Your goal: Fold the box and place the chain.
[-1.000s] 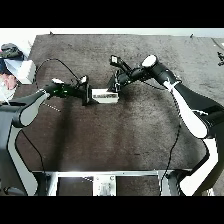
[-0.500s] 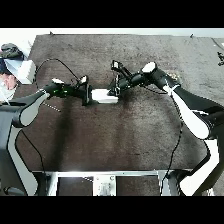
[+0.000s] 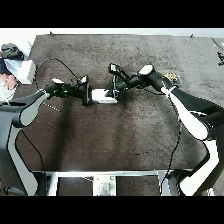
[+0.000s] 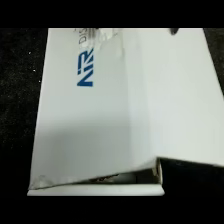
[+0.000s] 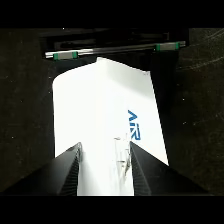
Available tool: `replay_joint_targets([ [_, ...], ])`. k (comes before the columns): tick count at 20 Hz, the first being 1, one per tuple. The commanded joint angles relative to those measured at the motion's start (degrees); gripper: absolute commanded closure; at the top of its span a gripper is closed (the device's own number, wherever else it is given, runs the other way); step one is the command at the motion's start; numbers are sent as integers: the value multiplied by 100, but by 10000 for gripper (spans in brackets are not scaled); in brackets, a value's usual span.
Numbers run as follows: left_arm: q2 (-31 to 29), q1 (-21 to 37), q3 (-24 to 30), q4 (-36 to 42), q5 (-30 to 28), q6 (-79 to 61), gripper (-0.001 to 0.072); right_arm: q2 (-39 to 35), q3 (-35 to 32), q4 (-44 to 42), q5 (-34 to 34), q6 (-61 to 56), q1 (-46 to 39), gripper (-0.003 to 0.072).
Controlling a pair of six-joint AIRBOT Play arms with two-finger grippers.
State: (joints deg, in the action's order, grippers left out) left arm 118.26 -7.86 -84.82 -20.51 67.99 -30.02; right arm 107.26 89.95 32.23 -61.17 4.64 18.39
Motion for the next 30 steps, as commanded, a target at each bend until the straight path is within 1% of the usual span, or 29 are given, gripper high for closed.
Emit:
replay_joint_targets([
  [1,2,4,0,0,0,-2,372,2,-68,9,133,262,20,333],
  [6,2,4,0,0,0,-2,372,0,-98,7,544,389,26,334],
  [14,2,4,0,0,0,-2,371,-122,-90,-37,570,503,26,338],
  [15,2,4,0,0,0,-2,372,-122,-90,-33,557,505,26,386],
  [16,2,4,0,0,0,-2,372,-122,-90,-33,549,503,26,468],
  [23,2,4,0,0,0,-2,372,-103,-92,229,356,498,26,470],
  [27,2,4,-2,0,0,-2,372,-92,-92,240,476,501,26,470],
  [30,2,4,0,0,0,-2,372,-94,-90,46,553,503,24,469],
])
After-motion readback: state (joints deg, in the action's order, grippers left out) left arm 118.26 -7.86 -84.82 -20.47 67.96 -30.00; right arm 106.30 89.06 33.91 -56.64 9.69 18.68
